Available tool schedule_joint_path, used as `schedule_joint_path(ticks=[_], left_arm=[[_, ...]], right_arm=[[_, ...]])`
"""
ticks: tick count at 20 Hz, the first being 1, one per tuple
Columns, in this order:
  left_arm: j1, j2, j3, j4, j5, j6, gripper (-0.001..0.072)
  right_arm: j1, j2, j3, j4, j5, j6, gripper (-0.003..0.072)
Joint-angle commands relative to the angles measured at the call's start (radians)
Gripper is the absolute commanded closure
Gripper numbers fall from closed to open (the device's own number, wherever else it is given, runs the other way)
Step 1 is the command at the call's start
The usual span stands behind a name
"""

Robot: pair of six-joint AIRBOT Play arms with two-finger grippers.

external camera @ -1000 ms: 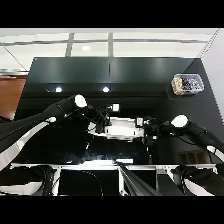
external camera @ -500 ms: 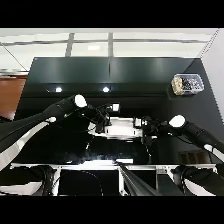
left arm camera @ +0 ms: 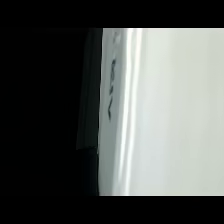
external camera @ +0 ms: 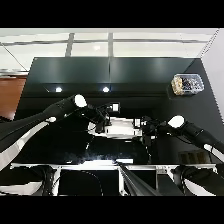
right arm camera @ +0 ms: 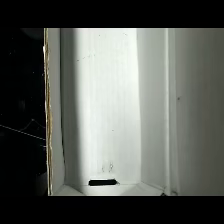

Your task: Fold the box and place the chain.

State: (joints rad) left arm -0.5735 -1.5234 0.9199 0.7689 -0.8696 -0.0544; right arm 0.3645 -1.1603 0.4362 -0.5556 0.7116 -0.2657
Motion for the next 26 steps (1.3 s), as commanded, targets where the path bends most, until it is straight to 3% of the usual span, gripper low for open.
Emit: schedule_joint_path(ticks=[1,4,5,8,9,11,15,19,23,26], left_arm=[[0.0,0.0,0.0,0.0,-0.003,-0.006,0.0684],[0.004,0.019,0.0,0.026,-0.016,-0.007,0.0678],[0.005,0.037,0.0,0.041,-0.028,-0.027,0.0643],[0.011,0.101,0.0,0.093,-0.055,-0.207,0.0242],[0.011,0.125,0.0,0.134,-0.089,-0.253,0.0194],[0.01,0.164,0.0,0.241,-0.182,-0.358,0.0187],[0.011,0.235,0.0,0.463,-0.291,-0.684,0.0241],[0.013,0.295,-0.003,0.393,-0.388,-0.689,0.0684],[-0.003,0.313,-0.074,0.084,-0.397,-0.684,0.0685],[-0.039,0.313,-0.171,-0.106,-0.344,-0.598,0.0684]], right_arm=[[0.001,0.0,0.001,-0.002,-0.005,0.0,0.0244],[0.001,0.0,0.001,-0.002,-0.005,0.0,0.0244],[0.001,0.0,0.001,-0.002,-0.005,0.0,0.0244],[0.001,0.0,0.001,-0.002,-0.005,-0.001,0.0244],[0.001,0.0,0.001,-0.002,-0.003,-0.001,0.0244],[0.001,0.0,0.001,-0.003,0.002,-0.003,0.0244],[0.001,0.0,0.0,-0.042,0.029,-0.019,0.0244],[0.001,0.0,-0.001,-0.071,0.027,-0.019,0.0244],[0.001,0.0,-0.002,-0.069,0.026,-0.019,0.0244],[0.001,0.0,-0.002,-0.066,0.024,-0.019,0.0244]])
